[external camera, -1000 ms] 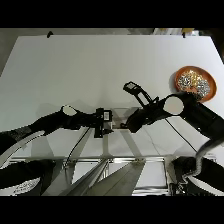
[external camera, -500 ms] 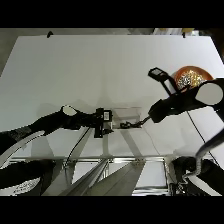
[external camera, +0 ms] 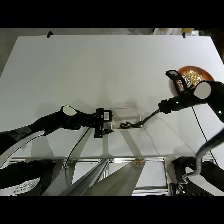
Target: Fold the box and place the chain.
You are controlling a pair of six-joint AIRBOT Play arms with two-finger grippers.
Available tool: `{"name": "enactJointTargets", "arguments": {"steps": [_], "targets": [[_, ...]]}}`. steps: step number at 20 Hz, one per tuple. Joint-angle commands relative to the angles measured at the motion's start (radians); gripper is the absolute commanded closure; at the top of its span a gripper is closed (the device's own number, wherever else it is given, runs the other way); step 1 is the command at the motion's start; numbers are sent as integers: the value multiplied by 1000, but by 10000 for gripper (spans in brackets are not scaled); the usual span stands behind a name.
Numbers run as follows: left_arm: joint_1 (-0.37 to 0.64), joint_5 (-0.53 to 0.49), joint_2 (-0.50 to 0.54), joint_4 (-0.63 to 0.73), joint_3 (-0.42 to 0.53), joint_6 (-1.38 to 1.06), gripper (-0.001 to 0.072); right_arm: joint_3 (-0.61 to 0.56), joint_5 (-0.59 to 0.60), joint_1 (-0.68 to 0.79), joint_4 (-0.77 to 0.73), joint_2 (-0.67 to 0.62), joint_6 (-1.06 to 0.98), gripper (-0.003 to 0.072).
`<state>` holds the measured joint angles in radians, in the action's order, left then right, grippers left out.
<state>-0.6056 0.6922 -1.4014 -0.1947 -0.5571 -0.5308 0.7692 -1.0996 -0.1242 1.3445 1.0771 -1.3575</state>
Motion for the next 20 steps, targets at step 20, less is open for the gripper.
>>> {"name": "enactJointTargets", "arguments": {"steps": [20], "targets": [[0,0,0,0,0,0,567,-10,143,10,-35,219,-18,414]]}}
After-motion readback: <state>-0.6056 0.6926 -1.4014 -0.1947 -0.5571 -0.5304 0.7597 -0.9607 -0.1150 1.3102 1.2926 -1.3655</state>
